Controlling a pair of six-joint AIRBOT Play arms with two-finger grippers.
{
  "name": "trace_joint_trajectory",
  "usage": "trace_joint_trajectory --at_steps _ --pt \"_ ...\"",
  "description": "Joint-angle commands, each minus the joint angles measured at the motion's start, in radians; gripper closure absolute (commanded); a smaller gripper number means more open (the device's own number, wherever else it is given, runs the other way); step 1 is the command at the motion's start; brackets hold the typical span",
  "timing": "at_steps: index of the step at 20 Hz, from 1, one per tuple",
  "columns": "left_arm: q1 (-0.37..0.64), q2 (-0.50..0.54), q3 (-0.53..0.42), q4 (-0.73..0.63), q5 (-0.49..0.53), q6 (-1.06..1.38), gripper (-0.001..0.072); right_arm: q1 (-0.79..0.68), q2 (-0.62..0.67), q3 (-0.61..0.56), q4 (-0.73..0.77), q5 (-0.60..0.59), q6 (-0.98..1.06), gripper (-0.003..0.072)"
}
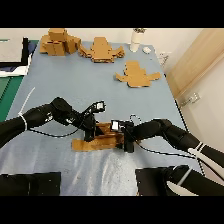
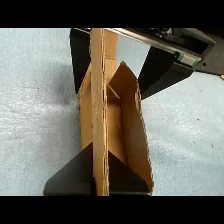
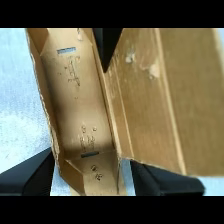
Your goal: Fold the box.
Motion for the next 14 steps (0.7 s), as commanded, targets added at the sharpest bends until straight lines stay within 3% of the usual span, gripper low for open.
trace_joint_trajectory --at_steps 1,14 --pt "0.000 0.001 0.001 0.000 0.000 0.000 0.0697 0.000 -0.002 0.000 -0.003 0.005 0.008 -0.0026" --pt "0.000 0.001 0.001 0.000 0.000 0.000 0.0698 0.000 -0.076 0.000 -0.003 0.008 -0.010 -0.0016"
